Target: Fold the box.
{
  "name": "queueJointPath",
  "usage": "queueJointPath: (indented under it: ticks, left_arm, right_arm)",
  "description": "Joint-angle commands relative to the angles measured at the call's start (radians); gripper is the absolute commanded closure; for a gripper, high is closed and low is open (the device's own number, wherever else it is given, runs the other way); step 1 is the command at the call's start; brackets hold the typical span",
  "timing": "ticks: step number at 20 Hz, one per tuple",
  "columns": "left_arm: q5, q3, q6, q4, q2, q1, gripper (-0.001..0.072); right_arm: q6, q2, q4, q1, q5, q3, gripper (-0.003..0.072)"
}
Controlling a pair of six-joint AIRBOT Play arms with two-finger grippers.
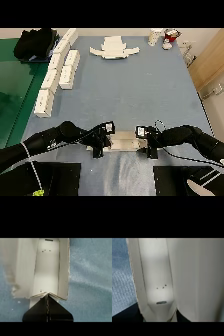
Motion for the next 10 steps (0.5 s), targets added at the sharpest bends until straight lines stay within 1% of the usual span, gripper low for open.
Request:
queueJointPath:
  ticks: [1,4,6,8,10]
  left_arm:
    - [-0.027,0.001,-0.37,0.238,0.058,0.001,0.0696]
    - [-0.119,0.001,-0.767,0.443,0.194,0.004,0.0696]
    - [-0.183,0.001,-1.041,0.534,0.3,0.035,0.0696]
    - [-0.239,0.001,-1.337,0.643,0.402,0.105,0.0696]
    - [-0.321,0.001,-1.6,0.754,0.478,0.209,0.0696]
  right_arm:
    - [0.0,0.001,0.0,0.0,0.0,0.001,0.0217]
    - [0.0,0.001,0.0,0.0,0.0,0.001,0.0217]
    - [0.0,0.001,0.0,0.0,0.0,0.001,0.0217]
    - [0.0,0.001,0.0,0.0,0.0,0.001,0.0217]
    - [0.0,0.001,0.0,0.0,0.0,0.001,0.0216]
